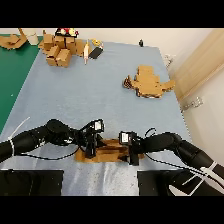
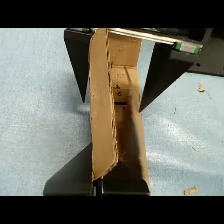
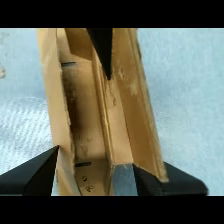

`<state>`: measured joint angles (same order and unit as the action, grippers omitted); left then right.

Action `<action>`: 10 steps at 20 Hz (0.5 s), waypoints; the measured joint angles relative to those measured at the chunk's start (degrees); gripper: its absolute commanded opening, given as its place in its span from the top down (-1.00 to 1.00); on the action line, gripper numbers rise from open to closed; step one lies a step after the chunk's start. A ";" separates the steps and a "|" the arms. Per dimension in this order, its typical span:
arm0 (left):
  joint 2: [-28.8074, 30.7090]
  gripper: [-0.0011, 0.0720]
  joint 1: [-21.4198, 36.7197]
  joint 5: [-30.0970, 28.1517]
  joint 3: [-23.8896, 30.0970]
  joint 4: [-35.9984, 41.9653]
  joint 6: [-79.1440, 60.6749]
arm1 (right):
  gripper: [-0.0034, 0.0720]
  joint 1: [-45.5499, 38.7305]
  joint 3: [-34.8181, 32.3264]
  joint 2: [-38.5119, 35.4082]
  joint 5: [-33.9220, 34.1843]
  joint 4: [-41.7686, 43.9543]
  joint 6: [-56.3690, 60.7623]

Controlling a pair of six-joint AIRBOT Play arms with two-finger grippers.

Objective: Fold the box.

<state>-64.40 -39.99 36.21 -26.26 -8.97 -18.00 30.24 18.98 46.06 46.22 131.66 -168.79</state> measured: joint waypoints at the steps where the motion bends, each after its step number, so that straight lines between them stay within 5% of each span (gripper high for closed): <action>1: 0.00 0.94 0.00 0.09 0.00 0.00 0.00 | -0.99 -0.15 0.09 -0.39 1.01 0.04 -0.17; 10: 0.00 0.94 -0.02 0.15 0.00 -0.02 0.00 | -0.98 -0.59 0.00 -2.43 4.79 -1.77 2.05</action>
<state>-64.40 -40.01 36.36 -26.26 -8.99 -18.00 29.65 18.98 43.64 51.00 129.88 -166.74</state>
